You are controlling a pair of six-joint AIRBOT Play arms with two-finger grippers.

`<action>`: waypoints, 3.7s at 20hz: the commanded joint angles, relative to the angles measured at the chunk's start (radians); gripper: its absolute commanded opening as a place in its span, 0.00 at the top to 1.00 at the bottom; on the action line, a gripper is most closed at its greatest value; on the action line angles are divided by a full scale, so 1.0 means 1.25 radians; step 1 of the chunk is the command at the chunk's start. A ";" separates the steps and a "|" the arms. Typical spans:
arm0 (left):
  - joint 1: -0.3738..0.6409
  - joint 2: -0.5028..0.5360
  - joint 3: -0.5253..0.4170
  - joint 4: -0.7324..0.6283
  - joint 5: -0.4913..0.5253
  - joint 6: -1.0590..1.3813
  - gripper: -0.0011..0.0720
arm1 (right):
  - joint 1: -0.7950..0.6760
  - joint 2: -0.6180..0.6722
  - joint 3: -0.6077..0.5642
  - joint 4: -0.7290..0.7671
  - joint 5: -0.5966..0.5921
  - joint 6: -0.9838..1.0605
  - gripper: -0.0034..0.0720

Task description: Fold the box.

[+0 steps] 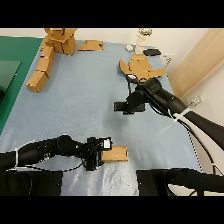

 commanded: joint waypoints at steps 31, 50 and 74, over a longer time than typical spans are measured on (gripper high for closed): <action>1.048 0.116 0.037 0.384 -0.015 -0.459 0.24 | -0.009 -0.034 0.016 -0.129 -0.046 -0.004 0.95; 1.078 -0.121 0.217 0.413 0.033 -0.458 0.24 | -0.008 -0.034 0.016 -0.114 -0.046 0.011 0.95; 1.022 -0.191 0.272 0.374 0.088 -0.457 0.24 | -0.008 -0.034 0.016 -0.105 -0.016 0.011 0.95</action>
